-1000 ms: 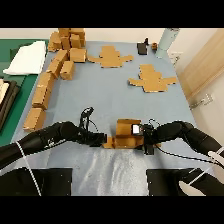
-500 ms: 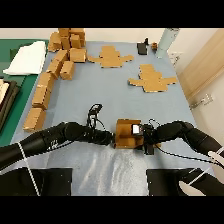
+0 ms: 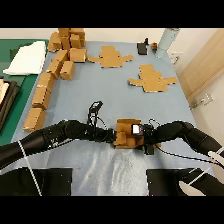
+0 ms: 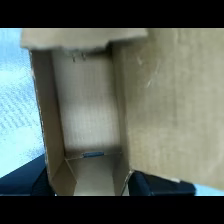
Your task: Fold the box.
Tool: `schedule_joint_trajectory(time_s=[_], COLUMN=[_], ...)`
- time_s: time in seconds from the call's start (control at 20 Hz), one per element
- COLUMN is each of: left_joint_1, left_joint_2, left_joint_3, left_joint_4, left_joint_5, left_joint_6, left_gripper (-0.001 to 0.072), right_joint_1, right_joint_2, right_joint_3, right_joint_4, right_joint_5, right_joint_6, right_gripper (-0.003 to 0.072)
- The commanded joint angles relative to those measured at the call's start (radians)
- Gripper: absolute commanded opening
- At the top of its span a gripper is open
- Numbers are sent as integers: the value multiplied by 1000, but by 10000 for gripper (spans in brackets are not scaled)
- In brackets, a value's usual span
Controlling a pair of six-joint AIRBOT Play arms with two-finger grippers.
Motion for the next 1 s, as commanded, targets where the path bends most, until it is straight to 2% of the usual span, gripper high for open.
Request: schedule_joint_trajectory(time_s=[0.0, 0.05, 0.5, 0.7, 0.8, 0.95], left_joint_1=[7, 1, -11, -29, -46, -84], left_joint_2=[0, -1, -60, -83, -90, -141], left_joint_3=[5, 5, 5, 50, 90, 165], left_joint_4=[-4, -19, -29, -26, 42, 279], left_joint_5=[-37, -34, 21, -27, -30, -107], left_joint_6=[-8, -8, -1, -31, -140, -383], left_gripper=[443, 492, 491, 489, 476, 473], right_joint_1=[0, 0, 0, 0, 0, 0], right_joint_2=[0, 0, 0, 0, 0, 0], right_joint_3=[0, 0, 0, 0, 0, 0], right_joint_4=[0, 0, 0, 0, 0, 0], right_joint_5=[0, 0, 0, 0, 0, 0], right_joint_6=[0, 0, 0, 0, 0, 0], right_gripper=[503, 503, 503, 503, 503, 503])
